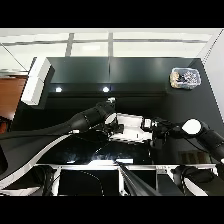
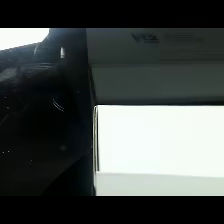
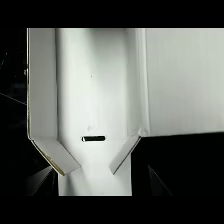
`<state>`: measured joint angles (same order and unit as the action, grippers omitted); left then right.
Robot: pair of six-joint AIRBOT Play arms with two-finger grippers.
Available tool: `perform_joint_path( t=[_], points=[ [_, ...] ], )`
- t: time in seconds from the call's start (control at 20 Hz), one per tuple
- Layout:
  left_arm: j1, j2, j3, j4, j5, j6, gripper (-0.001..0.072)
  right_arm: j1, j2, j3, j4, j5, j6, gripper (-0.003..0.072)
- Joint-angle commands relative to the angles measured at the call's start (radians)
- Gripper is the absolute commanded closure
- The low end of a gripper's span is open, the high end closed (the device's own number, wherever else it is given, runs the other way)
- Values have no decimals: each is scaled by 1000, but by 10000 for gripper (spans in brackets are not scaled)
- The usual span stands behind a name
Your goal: Fold the box and place the chain.
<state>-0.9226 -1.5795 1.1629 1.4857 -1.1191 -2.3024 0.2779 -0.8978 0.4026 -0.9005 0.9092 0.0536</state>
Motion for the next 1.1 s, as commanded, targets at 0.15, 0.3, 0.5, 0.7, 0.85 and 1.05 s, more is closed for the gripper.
perform_joint_path(
  t=[0.15,0.3,0.5,0.7,0.85,1.05],
  points=[
    [0,-17,0,28,3,-24,681,56,-60,0,31,-46,-72,-20],
    [0,-20,0,28,2,-24,681,80,-65,0,36,-108,-77,106],
    [0,-20,0,28,2,-24,680,80,-65,0,36,-99,-76,339],
    [0,-20,0,23,2,-24,680,81,-65,0,110,-98,-64,387],
    [0,-20,0,20,2,-24,679,86,-65,0,171,-103,-49,387],
    [0,-20,0,15,4,-20,679,86,-68,0,240,-105,-24,387]
  ],
)
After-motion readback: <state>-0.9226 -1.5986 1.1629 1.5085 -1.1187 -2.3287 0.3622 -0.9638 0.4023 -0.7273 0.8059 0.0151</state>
